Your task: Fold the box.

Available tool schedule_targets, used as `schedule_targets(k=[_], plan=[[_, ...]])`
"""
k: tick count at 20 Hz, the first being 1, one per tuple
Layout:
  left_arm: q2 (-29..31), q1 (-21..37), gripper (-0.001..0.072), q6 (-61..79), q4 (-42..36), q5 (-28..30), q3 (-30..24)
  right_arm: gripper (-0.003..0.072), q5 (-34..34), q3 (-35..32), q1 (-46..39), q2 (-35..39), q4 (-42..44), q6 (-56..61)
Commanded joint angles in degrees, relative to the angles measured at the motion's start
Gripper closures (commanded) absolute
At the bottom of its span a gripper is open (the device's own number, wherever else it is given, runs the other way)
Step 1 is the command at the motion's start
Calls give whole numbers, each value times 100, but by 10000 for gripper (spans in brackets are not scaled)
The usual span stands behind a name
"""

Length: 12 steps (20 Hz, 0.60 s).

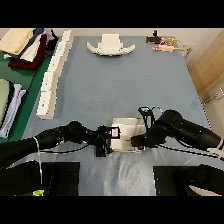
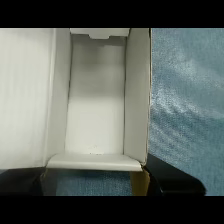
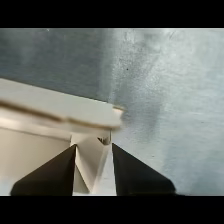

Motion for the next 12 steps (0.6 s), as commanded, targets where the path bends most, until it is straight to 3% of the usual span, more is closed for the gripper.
schedule_targets(k=[1, 6, 12], plan=[[2, -4, 114, 2, 2, 2, 0, 352, 35, 138, 334, -334, -293, 966], [2, -2, 113, 2, 2, 2, 0, 350, 498, 138, 334, -365, -157, 1314], [2, -2, 113, 2, 2, 2, 0, 350, 350, 136, 337, -365, -299, 1825]])
